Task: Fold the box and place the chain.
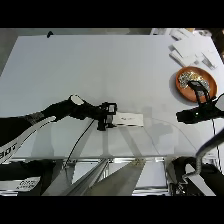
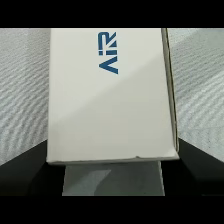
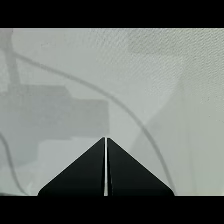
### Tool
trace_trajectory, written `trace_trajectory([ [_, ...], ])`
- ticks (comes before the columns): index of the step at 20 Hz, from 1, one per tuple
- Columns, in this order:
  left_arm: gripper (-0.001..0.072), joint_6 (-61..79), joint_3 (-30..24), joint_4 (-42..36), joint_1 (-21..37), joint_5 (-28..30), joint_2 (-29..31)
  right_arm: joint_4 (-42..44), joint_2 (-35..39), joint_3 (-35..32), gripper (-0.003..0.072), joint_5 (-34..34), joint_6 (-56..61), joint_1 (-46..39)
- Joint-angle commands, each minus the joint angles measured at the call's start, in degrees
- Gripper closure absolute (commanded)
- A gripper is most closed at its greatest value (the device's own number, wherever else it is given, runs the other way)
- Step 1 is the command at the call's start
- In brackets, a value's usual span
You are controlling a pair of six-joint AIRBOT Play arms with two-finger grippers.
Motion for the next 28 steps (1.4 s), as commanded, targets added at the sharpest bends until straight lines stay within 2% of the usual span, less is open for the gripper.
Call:
trace_trajectory([
  [1, 0.0398, 0.0, 0.0, 0.02, 0.04, 0.0, 0.04, 0.0, 0.04, -0.02, 0.067, -0.02, 0.04, -0.02],
  [10, 0.0401, -0.35, 0.0, 0.07, 0.48, -0.39, 0.7, 0.02, 0.04, -0.02, 0.067, 0.0, 0.02, -0.02],
  [14, 0.0396, -11.34, 0.0, 0.35, 6.01, 0.22, 8.85, 0.02, 0.04, -0.02, 0.067, 0.0, 0.04, -0.02],
  [17, 0.0363, -18.45, 0.0, 2.82, 14.43, 2.54, 16.87, 0.0, 0.04, -0.02, 0.067, 0.0, 0.02, -0.04],
  [21, 0.0363, -37.77, 0.0, 14.21, 30.84, 6.6, 24.52, 0.02, 0.04, -0.02, 0.067, 0.0, 0.04, -0.02],
  [25, 0.0364, -57.83, -0.02, 23.32, 49.48, 7.13, 23.65, 0.0, 0.04, -0.02, 0.067, 0.0, 0.04, -0.02],
  [28, 0.0364, -68.65, -0.04, 33.75, 59.39, 7.13, 21.68, 0.0, 0.04, -0.02, 0.067, 0.0, 0.02, -0.02],
])
